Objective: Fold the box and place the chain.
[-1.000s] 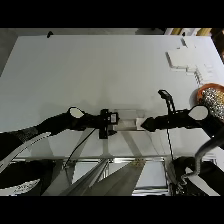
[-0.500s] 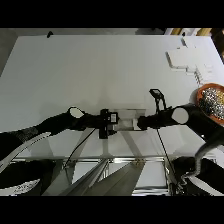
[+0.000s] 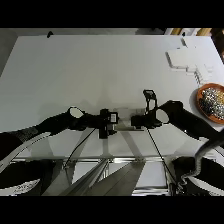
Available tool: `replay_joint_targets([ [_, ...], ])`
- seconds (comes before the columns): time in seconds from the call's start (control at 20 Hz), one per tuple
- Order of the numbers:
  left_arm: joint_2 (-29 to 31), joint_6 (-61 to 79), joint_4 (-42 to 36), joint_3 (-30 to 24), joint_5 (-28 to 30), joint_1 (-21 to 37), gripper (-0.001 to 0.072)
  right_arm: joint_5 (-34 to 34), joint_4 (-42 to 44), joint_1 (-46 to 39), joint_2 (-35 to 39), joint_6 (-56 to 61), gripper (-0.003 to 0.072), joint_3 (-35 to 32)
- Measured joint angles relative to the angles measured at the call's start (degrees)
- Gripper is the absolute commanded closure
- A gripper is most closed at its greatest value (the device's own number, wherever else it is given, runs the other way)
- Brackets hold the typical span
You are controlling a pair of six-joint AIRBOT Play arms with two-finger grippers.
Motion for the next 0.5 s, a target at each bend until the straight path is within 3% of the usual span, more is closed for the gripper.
replay_joint_targets([
  [0.05, 0.0, 0.0, 0.0, 0.0, 0.0, 0.0, 0.0505, 0.3, -0.6, 0.2, -0.4, 0.8, 0.0495, 0.3],
  [0.15, 0.0, 0.0, 0.0, 0.0, 0.0, 0.0, 0.0505, 0.9, -1.5, 0.3, -1.0, 2.0, 0.0528, 0.6],
  [0.3, 0.0, -0.1, 0.0, 0.0, 0.0, 0.0, 0.0505, 1.6, -2.5, 0.5, -1.4, 3.0, 0.0653, 0.9],
  [0.45, 0.0, 0.0, 0.0, 0.0, 0.0, 0.0, 0.0505, 1.8, -3.1, 0.5, -1.6, 3.3, 0.0634, 1.1],
  [0.5, 0.0, 0.0, 0.0, 0.0, 0.0, 0.0, 0.0505, 1.8, -3.2, 0.5, -1.6, 3.4, 0.0527, 1.1],
])
